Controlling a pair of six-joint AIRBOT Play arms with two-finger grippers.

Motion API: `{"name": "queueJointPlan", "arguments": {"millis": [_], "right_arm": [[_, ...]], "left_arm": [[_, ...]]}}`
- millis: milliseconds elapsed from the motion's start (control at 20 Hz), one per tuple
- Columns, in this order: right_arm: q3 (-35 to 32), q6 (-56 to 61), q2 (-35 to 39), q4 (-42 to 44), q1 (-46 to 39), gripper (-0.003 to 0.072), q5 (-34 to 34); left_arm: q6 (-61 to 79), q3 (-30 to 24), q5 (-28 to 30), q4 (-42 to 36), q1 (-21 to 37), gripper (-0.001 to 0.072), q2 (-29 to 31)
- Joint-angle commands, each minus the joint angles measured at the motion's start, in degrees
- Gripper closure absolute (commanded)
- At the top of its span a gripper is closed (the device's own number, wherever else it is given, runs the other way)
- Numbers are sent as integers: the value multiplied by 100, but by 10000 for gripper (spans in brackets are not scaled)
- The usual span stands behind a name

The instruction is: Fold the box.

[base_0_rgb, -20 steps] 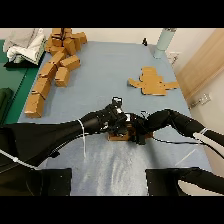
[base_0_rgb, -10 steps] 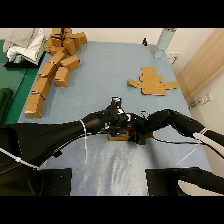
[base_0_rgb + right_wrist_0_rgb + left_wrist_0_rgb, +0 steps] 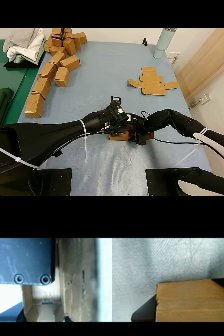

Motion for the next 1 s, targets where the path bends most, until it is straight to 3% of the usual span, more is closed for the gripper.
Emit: {"name": "queueJointPlan", "arguments": {"millis": [0,50,150,200,450,500,550,600,700,900,950], "right_arm": [[2,2,0,9,7,175,15],[2,4,0,9,7,176,15],[2,4,0,9,4,176,15],[2,4,0,9,4,176,15],[2,4,0,9,4,175,15],[2,4,0,9,4,176,15],[2,4,0,9,7,175,15],[2,4,0,9,7,176,15],[2,4,0,9,7,175,15],[2,4,0,9,7,176,15],[2,2,0,9,7,175,15]], "left_arm": [[13,0,-35,-13,0,693,-4],[15,2,-35,-13,0,676,-4],[4,2,-35,-13,0,132,-2],[4,2,-39,-13,7,114,-4],[-13,0,-39,-9,11,116,-4],[-37,0,-44,-11,15,219,-9],[-33,-4,-37,-9,17,458,-9],[-33,-4,-33,-9,17,577,-9],[-33,-4,-33,-9,17,696,-9],[-33,-4,-37,-11,15,694,-9],[-24,-2,-37,-11,15,655,-7]]}}
